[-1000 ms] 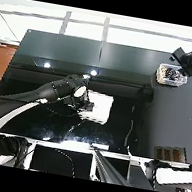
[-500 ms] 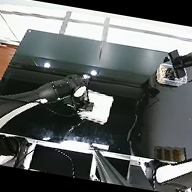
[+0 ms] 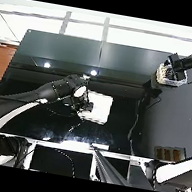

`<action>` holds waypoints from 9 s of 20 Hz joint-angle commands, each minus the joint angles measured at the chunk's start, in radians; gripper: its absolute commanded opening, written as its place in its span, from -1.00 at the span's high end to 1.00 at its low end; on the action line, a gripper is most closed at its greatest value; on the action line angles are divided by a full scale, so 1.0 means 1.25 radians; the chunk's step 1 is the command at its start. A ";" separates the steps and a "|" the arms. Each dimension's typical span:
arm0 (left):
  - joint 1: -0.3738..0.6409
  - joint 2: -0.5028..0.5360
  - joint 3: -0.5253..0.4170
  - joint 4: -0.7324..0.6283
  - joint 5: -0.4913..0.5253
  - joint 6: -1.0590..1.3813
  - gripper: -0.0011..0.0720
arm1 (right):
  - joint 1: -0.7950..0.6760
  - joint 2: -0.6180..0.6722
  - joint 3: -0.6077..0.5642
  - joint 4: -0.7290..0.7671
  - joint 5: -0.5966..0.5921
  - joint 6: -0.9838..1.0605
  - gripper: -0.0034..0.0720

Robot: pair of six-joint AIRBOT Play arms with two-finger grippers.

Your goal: Fold the box and place the chain.

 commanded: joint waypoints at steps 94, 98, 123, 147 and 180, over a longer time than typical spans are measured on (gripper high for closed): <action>0.000 0.000 0.001 0.001 0.002 0.000 0.88 | 0.168 0.520 -0.708 -0.076 -0.430 -0.381 -0.99; 0.000 0.000 0.001 0.000 0.002 0.000 0.88 | 0.132 0.329 -0.594 -0.089 -0.443 -0.245 -0.97; 0.000 0.000 0.001 0.001 -0.001 0.000 0.88 | 0.140 0.797 -0.360 0.182 0.163 -0.703 0.81; 0.000 0.000 0.001 0.000 -0.001 0.000 0.88 | 0.597 0.795 -0.741 0.407 -0.199 -0.597 0.80; 0.000 0.000 0.001 0.000 -0.001 0.000 0.88 | 0.242 0.320 -0.567 -0.303 -0.366 -0.186 -0.94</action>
